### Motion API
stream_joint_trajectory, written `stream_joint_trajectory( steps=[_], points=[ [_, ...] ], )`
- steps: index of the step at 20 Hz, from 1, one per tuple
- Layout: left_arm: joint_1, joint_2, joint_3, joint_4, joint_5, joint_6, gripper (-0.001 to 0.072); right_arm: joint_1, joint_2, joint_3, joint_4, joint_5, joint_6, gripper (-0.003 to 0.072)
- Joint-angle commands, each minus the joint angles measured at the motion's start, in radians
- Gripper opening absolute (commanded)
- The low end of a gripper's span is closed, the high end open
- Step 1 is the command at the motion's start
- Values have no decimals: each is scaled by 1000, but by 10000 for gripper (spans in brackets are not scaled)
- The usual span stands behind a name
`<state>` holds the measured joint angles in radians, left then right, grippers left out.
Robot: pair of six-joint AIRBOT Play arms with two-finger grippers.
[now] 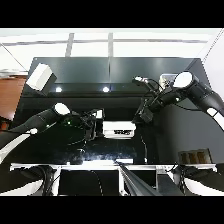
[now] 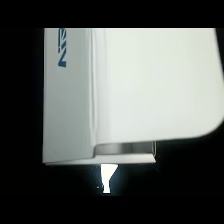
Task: Fold the box and place the chain.
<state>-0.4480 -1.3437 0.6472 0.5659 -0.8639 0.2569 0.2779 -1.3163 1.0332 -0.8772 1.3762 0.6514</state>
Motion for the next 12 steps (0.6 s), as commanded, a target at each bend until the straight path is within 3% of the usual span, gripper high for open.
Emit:
stream_joint_trajectory(
  steps=[1,4,8,12],
  points=[
    [0,0,0,1,0,0,492,-1,-17,-5,21,-3,-95,688],
    [0,0,0,1,0,0,492,39,-17,-5,2,20,-95,688],
    [0,0,0,1,0,0,492,103,-18,-5,-133,33,-48,689],
    [0,0,0,1,0,0,492,109,-17,-5,-135,35,-48,689]
  ],
)
